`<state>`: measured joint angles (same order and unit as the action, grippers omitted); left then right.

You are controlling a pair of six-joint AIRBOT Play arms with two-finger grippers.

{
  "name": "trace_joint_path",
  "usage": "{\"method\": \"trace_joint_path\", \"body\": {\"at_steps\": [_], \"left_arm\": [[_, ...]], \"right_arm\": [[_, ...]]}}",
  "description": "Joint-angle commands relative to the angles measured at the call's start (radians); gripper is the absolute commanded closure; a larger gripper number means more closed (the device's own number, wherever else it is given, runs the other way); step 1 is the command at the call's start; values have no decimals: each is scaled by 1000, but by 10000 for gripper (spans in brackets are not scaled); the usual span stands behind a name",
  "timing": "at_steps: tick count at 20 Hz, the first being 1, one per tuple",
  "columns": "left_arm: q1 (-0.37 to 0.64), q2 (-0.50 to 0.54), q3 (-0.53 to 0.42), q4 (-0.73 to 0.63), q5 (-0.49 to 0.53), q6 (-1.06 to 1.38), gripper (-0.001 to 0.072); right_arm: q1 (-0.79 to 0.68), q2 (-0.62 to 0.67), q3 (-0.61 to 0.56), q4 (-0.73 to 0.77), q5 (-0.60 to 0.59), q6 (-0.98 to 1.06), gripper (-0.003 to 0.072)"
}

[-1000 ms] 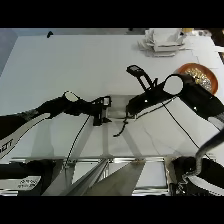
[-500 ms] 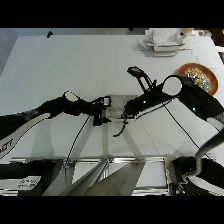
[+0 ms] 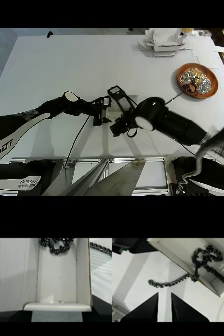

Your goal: Fold the box and place the chain.

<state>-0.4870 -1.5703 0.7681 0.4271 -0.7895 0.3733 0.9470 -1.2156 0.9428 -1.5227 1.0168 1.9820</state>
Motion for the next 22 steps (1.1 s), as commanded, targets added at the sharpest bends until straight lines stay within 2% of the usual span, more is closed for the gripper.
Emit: {"method": "trace_joint_path", "body": {"at_steps": [1, 2, 6, 15, 17, 22], "left_arm": [[-1, 1, 0, 0, 0, 0, 555], [-1, 1, 0, 0, 0, 0, 555], [-1, 1, 0, 0, 0, 0, 555], [-1, 1, 0, 0, 0, 0, 555], [-1, 1, 0, 0, 0, 0, 555], [-1, 1, 0, 0, 0, 0, 555]], "right_arm": [[45, -38, -58, -87, -21, 169, 526], [45, -56, -69, -75, -31, 169, 522], [47, -103, -74, 31, -127, 139, 377], [151, -171, -74, 38, -138, 181, 394], [169, -164, -74, 24, -135, 181, 460], [180, -82, -74, -84, -106, 240, 466]]}}
